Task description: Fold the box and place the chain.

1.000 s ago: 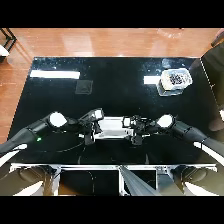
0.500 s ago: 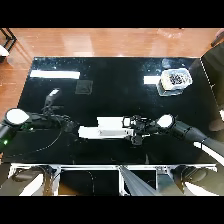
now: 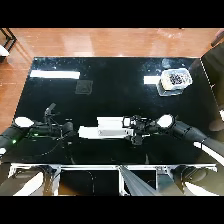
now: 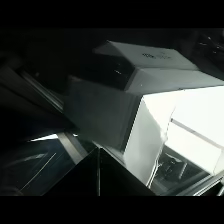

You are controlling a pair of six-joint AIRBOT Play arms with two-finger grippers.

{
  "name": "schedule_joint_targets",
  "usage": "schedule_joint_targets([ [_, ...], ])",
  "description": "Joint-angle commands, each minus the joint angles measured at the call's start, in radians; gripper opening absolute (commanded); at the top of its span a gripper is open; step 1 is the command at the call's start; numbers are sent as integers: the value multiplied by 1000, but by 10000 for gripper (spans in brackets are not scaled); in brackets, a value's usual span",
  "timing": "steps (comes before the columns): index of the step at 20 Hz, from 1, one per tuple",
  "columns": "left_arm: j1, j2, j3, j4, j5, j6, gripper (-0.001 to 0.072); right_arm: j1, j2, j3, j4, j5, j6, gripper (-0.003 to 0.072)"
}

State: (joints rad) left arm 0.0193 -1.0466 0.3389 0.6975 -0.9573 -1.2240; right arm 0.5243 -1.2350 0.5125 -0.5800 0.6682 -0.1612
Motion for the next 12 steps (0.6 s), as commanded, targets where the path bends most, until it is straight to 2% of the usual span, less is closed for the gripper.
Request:
schedule_joint_targets([
  [1, -111, -68, -1, -76, 99, 4, 21, 1, 0, 0, 0, 0, 0, 470],
  [4, -200, -85, 4, -110, 165, 4, 22, 1, 0, -1, 0, 0, 0, 470],
  [7, -237, -85, 24, -134, 152, 6, 36, 1, 0, 0, 0, 0, 0, 470],
  [8, -236, -82, 37, -134, 124, 14, 165, 1, 0, -1, 0, 0, 0, 470],
  [9, -234, -76, 50, -133, 100, 26, 366, 1, 0, 0, 0, 0, 0, 470],
  [10, -234, -67, 64, -130, 81, 26, 527, 1, 0, -1, 0, 0, 0, 470],
  [11, -235, -59, 77, -130, 60, 26, 577, 1, 0, 0, 0, 0, 0, 470],
  [12, -235, -53, 92, -130, 33, 26, 577, 1, 0, 0, 0, 0, 0, 470],
])
